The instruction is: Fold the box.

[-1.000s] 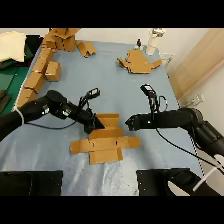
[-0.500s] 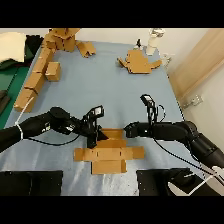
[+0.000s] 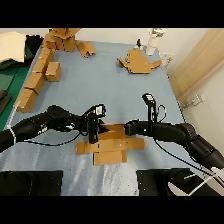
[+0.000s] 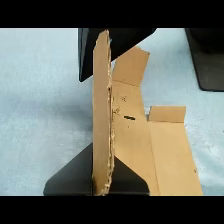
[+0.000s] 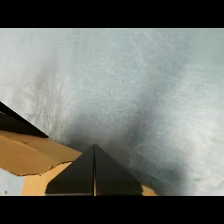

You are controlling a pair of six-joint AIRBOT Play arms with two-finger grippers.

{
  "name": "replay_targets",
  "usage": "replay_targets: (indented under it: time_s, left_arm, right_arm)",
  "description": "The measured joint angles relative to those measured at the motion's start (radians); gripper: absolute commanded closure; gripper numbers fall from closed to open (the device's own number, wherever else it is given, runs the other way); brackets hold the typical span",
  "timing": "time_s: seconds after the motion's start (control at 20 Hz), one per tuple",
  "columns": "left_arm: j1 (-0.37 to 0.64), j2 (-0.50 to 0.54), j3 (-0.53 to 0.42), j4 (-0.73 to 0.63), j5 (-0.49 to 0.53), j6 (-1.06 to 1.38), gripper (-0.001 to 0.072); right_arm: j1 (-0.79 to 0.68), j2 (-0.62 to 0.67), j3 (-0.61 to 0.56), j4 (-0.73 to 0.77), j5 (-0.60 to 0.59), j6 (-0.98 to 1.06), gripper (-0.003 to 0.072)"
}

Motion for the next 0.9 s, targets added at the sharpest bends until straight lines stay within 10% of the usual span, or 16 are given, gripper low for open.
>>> replay_targets:
  time_s: [0.9]
  left_arm:
    - [-0.003,-0.024,-0.077,-0.039,0.013,0.066,0.0697]
  right_arm:
    - [0.000,0.000,0.000,-0.010,0.088,0.000,0.0685]
